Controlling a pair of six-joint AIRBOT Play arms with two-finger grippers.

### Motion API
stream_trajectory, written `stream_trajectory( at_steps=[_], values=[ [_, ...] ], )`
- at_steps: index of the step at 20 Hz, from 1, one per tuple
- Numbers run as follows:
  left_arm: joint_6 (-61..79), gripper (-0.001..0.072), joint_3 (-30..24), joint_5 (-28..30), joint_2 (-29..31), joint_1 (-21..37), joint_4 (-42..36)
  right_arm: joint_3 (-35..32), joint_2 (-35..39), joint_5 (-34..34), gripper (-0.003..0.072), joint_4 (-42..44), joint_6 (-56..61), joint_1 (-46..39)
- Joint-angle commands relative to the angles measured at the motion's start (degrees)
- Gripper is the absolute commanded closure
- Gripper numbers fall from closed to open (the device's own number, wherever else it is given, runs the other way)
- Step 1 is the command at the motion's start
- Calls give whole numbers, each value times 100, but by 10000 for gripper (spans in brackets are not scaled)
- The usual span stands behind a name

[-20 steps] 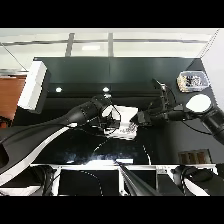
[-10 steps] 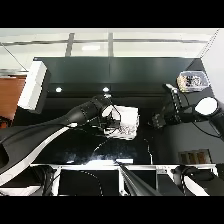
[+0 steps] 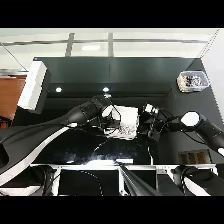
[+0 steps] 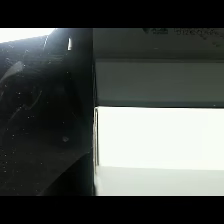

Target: Fold the box and place the chain.

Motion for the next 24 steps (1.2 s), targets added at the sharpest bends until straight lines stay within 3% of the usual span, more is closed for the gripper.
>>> stream_trajectory(
  at_steps=[1,9,17,18,20,21,22,23,24],
  values=[
    [2,684,-2,2,-2,4,0,-59,-385,-173,34,588,-1528,81],
    [2,684,-2,2,-4,4,0,-59,-776,-833,36,1554,-2675,372],
    [2,684,-2,2,-4,4,0,-59,-848,-881,47,1257,-2275,369],
    [2,684,-2,2,-4,4,0,-59,-848,-881,169,1252,-2216,369],
    [2,684,-2,0,-4,4,0,-59,-848,-935,199,1095,-1985,369],
    [2,684,-2,0,-4,4,0,-59,-844,-922,407,997,-1853,369],
    [2,684,-2,0,-4,4,0,-59,-841,-920,562,927,-1731,369],
    [2,684,-2,0,-4,4,0,-59,-826,-920,569,861,-1635,369],
    [2,684,-2,0,-4,4,0,-57,-778,-922,663,767,-1469,369]
  ],
)
